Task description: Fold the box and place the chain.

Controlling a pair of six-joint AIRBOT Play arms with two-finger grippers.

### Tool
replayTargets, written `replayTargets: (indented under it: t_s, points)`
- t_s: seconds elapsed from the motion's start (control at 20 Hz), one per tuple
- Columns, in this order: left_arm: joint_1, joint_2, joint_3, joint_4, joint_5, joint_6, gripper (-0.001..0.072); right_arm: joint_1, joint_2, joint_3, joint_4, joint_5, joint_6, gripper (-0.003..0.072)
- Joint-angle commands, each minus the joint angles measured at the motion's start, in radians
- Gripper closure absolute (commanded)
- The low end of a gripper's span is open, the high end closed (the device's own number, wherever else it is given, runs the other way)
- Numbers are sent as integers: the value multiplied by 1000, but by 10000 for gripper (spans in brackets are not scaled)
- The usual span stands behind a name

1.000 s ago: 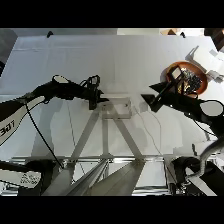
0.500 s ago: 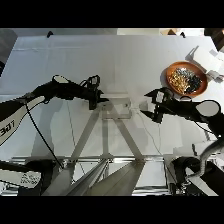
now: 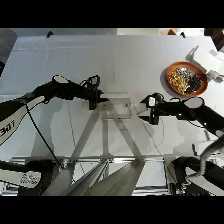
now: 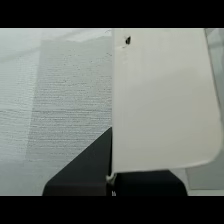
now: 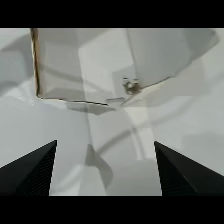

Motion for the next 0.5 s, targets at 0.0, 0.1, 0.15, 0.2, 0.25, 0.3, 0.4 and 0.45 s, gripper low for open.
replayTargets:
  t_s: [0.0, 0.1, 0.15, 0.2, 0.25, 0.3, 0.4, 0.45]
  points:
    - [0, -1, -1, 0, 0, 0, 696, 32, -76, -1, 63, -5, -59, -34]
    - [0, -1, -1, 0, 0, 0, 696, 58, -92, -1, 135, -45, -102, -34]
    - [0, -1, -1, 0, 0, 0, 696, 63, -102, -1, 172, -64, -103, -34]
    - [0, -1, -1, 0, 0, 0, 696, 63, -113, -1, 203, -68, -103, -34]
    - [0, -1, -1, 0, 0, 0, 696, 63, -125, -1, 221, -66, -103, -34]
    - [1, -1, -1, 0, 0, 0, 696, 65, -137, -1, 231, -60, -103, -34]
    - [1, -1, -1, 0, 0, 0, 696, 82, -151, -1, 240, -64, -102, -34]
    - [0, -1, -1, 0, 1, 0, 696, 92, -151, -1, 260, -66, -102, -34]
